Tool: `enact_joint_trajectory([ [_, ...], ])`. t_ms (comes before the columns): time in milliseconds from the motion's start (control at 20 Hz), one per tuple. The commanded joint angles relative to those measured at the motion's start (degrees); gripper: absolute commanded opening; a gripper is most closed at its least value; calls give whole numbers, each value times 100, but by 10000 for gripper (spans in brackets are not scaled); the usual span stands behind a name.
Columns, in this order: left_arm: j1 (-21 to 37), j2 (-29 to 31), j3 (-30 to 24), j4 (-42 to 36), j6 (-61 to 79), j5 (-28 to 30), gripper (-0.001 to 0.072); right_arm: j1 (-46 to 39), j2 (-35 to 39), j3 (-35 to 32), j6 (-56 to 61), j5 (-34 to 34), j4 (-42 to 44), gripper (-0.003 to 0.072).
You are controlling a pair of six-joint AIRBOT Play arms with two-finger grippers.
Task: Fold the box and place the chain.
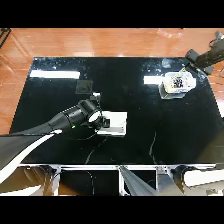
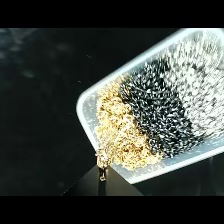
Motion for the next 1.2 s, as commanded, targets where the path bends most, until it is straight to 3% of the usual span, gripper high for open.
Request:
enact_joint_trajectory([
  [0,-2,2,-2,-4,0,2,28,-33,308,7,-588,-181,4,21],
  [250,0,2,-2,-4,0,-13,28,-33,732,9,-1178,28,33,21],
  [700,0,2,-2,-7,-7,-2,28,125,2887,0,-2417,-81,1222,20],
  [900,2,2,0,-2,-33,-17,27,896,3827,-225,-2435,-199,1174,21],
  [1150,85,2,0,15,-177,9,27,2100,4363,-669,-2098,-857,1069,21],
])
